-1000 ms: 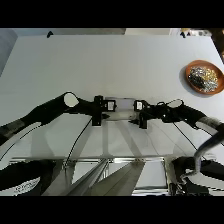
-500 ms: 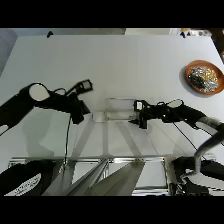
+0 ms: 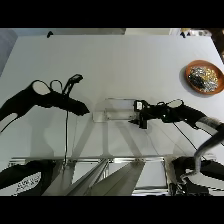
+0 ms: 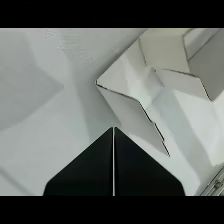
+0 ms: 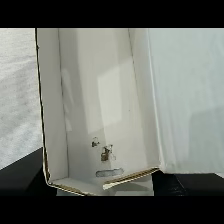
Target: Fold the box and place the chain.
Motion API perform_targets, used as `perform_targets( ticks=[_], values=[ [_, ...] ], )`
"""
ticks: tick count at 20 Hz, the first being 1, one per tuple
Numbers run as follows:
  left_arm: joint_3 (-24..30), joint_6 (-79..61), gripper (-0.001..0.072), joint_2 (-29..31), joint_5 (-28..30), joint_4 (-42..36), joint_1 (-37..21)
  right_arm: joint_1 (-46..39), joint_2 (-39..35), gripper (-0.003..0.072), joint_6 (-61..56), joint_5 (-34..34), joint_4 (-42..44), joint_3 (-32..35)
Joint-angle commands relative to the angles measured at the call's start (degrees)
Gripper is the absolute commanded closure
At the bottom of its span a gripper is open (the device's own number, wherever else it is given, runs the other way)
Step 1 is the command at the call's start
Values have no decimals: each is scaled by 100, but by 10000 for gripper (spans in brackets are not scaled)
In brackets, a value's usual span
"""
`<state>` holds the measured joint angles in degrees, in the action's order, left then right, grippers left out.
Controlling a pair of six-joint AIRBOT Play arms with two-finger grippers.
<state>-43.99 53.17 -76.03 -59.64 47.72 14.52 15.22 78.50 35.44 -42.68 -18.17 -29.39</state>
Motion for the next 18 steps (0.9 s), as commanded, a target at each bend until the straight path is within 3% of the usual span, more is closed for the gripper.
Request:
perform_targets(
  ticks=[1,4,10,15,18],
  values=[
    [2,468,706,-592,345,-240,254,2,-4,370,-2,0,0,-2],
    [2,680,706,-699,636,-275,343,2,-4,370,-2,0,0,-2],
    [2,778,707,-697,632,-269,343,2,-4,370,-2,0,0,-2],
    [0,1231,708,-369,466,577,212,2,-4,370,-2,0,0,-2],
    [0,1440,708,-284,455,693,184,2,-4,370,-2,0,0,-2]
  ],
)
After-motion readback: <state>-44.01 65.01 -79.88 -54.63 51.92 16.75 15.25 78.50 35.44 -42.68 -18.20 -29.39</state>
